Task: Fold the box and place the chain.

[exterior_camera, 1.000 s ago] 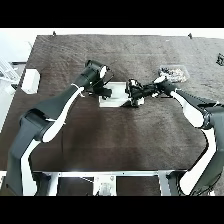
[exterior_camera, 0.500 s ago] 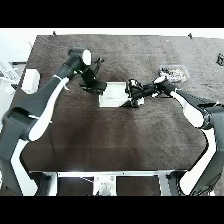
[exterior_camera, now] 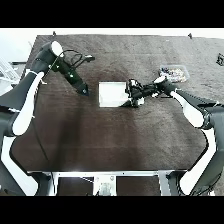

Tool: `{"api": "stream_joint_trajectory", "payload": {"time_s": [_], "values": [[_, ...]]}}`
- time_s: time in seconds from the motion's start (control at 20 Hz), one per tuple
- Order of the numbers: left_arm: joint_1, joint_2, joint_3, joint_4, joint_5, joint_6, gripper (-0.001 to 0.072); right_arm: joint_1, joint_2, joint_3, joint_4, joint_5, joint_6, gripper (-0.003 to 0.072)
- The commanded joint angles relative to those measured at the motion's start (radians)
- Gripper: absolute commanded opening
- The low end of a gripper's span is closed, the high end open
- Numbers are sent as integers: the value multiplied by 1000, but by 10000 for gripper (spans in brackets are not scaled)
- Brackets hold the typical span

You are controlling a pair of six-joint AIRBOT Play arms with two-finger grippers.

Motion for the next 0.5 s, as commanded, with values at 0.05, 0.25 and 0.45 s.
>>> {"api": "stream_joint_trajectory", "payload": {"time_s": [0.05,0.25,0.45], "values": [[54,2,-175,-169,292,431,681,1,0,0,0,0,0,588],[54,2,-314,-301,405,779,681,0,0,0,0,0,0,587],[61,-41,-335,-381,387,941,720,0,0,0,0,0,0,587]]}}
